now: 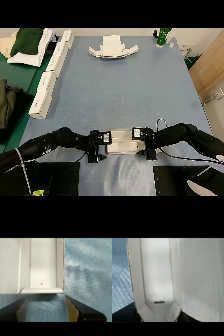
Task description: Fold the box.
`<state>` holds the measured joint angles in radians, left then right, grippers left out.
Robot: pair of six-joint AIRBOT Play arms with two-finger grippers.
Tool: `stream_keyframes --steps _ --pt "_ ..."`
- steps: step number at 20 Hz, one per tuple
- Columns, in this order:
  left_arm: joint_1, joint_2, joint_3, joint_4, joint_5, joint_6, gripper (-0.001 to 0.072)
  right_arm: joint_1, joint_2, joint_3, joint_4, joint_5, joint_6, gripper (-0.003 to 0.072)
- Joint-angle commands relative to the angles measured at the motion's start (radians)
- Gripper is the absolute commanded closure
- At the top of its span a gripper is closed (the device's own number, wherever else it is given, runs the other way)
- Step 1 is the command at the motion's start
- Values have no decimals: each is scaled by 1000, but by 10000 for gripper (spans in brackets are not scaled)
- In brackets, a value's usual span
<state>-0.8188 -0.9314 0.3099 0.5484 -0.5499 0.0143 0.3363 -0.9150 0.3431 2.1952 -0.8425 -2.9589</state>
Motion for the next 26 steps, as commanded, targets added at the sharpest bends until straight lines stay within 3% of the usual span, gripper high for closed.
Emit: stream_keyframes --steps 1,8,26 --pt "-23 -41 6 -4 41 4 9 0 0 0 0 0 0 172" --pt "-23 -90 63 -15 46 5 9 0 0 0 0 0 0 172" --pt "-66 -131 56 -29 98 -4 10 0 0 0 0 0 0 172"
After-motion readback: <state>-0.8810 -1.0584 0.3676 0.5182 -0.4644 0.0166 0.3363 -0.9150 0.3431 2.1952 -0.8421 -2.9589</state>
